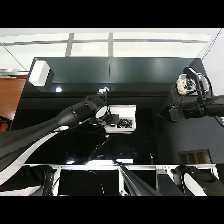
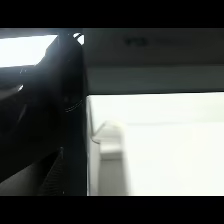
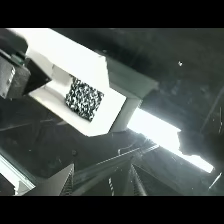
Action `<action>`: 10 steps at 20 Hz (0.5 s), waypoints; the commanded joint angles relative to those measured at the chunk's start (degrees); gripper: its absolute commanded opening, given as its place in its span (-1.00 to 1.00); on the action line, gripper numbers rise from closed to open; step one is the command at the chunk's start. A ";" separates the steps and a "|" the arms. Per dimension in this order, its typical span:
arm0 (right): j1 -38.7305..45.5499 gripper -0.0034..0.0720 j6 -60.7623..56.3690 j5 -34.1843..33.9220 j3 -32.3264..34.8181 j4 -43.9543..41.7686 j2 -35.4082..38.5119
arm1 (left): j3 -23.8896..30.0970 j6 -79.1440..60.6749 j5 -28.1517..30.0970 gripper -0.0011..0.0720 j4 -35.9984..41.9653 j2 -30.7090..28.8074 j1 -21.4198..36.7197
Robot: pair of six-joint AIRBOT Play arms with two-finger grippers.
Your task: Fold the box and place the chain.
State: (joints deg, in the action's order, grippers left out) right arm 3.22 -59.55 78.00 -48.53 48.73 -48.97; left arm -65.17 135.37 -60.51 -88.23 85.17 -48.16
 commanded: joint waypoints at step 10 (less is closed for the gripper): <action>0.59 0.19 -2.69 1.05 -0.07 0.37 0.48 | 10.45 -28.87 -3.43 0.43 -5.75 -26.43 11.67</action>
State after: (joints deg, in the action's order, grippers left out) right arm 3.79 -61.43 79.02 -48.53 49.08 -48.51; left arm -59.88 117.60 -66.41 -97.41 65.10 -43.20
